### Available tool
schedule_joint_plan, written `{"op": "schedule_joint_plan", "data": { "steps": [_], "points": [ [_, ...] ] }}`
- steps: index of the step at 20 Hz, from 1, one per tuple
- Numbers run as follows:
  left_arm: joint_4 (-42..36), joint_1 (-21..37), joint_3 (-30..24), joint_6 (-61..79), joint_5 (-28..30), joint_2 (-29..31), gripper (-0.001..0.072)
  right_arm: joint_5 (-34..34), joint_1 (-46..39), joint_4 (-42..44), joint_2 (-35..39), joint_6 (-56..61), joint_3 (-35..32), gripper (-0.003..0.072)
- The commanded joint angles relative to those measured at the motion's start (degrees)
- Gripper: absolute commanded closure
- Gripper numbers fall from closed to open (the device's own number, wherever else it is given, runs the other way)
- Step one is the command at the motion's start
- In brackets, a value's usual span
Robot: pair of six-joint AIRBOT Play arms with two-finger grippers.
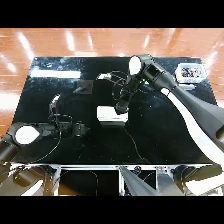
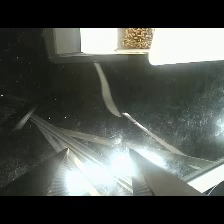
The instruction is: Fold the box and place the chain.
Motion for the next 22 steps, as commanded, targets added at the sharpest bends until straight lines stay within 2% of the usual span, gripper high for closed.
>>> {"op": "schedule_joint_plan", "data": {
  "steps": [1, 14, 15, 16, 17, 22],
  "points": [
    [-0.02, 0.02, -0.02, 0.00, 0.00, -0.04, 0.0220, -2.14, 0.02, -1.62, -0.04, -0.11, -0.74, -0.0022],
    [0.00, 0.02, -0.02, 0.00, 0.04, -0.04, 0.0220, -3.21, 0.02, -1.57, -0.02, -0.07, -0.72, -0.0012],
    [0.00, 0.02, -0.02, 0.00, 0.04, -0.04, 0.0220, -3.19, 0.02, -1.57, -0.02, -0.07, -0.72, 0.0035],
    [0.00, 0.02, -0.02, 0.00, 0.04, -0.04, 0.0220, -3.19, 0.02, -1.57, -0.02, -0.07, -0.72, 0.0172],
    [0.00, 0.02, -0.02, 0.00, 0.04, -0.04, 0.0220, -3.04, 0.02, -1.57, -0.02, -0.09, -0.72, 0.0210],
    [0.00, 0.02, -0.02, 0.00, 0.42, -0.04, 0.0220, -3.21, 0.02, -1.60, -0.02, -0.07, -0.72, 0.0213]
  ]
}}
